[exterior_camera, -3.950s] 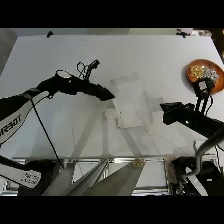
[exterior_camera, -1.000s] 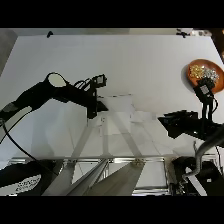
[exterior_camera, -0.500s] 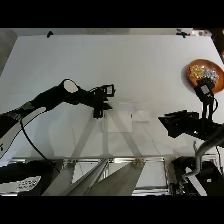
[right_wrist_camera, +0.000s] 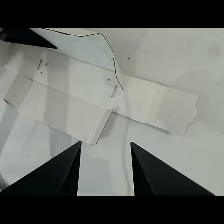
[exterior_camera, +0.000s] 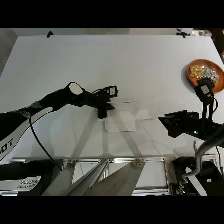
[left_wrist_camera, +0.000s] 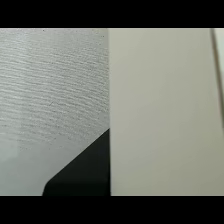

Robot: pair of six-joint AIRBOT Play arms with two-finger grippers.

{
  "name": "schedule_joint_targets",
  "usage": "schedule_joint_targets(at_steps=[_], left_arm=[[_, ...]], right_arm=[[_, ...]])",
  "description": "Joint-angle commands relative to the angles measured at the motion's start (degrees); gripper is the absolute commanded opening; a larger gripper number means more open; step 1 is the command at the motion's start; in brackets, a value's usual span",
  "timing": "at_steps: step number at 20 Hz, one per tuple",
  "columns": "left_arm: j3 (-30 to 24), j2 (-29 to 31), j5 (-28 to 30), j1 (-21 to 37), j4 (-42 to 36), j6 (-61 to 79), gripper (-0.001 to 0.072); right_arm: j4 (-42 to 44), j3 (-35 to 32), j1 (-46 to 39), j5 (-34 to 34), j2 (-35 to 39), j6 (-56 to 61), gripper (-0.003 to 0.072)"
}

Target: Fold the box and place the chain.

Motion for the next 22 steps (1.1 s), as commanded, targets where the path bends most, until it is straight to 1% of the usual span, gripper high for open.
schedule_joint_targets(at_steps=[1,9,12,16,22], left_arm=[[-0.04,-1.4,0.28,-0.04,-1.9,0.07,0.0005],[-0.04,-1.77,-0.07,-0.09,-2.05,0.24,0.0007],[0.0,-1.49,-2.54,-0.09,0.92,1.81,0.0005],[0.02,-1.25,-3.13,-0.09,6.8,1.62,0.0005],[0.02,-0.52,-2.64,-0.09,6.73,1.62,0.0006]], right_arm=[[-0.17,0.02,0.04,0.0,0.0,0.0,0.0344],[-1.49,0.02,0.04,-0.02,0.0,0.0,0.0344],[-1.49,0.02,0.04,-0.13,0.0,0.0,0.0344],[-1.49,0.02,0.02,-0.2,0.0,0.0,0.0344],[-1.49,0.02,0.04,-0.57,0.0,0.0,0.0344]])
